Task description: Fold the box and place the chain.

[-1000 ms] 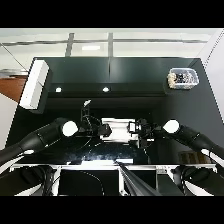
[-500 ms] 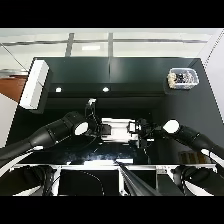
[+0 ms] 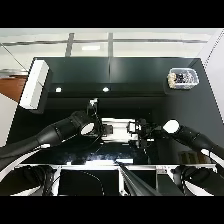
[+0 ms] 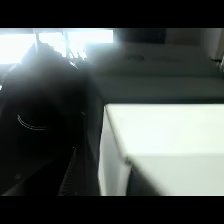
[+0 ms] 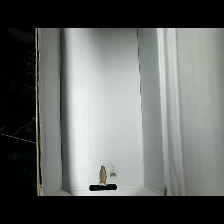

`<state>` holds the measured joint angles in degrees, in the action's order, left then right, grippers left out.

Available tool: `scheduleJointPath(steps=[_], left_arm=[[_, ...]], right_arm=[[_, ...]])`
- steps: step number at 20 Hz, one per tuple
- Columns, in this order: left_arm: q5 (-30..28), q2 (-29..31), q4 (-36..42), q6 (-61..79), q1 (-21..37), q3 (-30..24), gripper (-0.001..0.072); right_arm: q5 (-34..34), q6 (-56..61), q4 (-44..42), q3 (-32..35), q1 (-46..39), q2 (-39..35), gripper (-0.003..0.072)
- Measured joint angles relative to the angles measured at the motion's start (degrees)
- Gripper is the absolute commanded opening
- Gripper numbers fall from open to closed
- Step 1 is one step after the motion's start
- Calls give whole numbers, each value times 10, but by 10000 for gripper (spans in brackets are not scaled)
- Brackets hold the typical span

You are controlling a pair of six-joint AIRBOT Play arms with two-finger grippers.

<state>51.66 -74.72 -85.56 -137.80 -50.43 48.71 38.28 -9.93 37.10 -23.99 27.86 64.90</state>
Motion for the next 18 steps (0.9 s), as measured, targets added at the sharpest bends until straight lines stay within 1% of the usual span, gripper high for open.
scheduleJointPath(steps=[4, 9, 11, 17, 18], left_arm=[[1, -19, -6, -3, -5, 23, 346], [19, -31, -8, -4, -11, 30, 341], [24, -33, -8, -5, -14, 31, 271], [3, -42, -6, -5, -20, 32, 269], [3, -43, -6, -5, -21, 32, 249]], right_arm=[[0, 0, 0, 0, 0, 0, 403], [0, 0, 0, 0, 0, 0, 403], [0, 0, 0, 0, 0, 0, 403], [0, 0, 0, 0, 0, 0, 403], [0, 0, 0, 0, 0, 0, 403]])
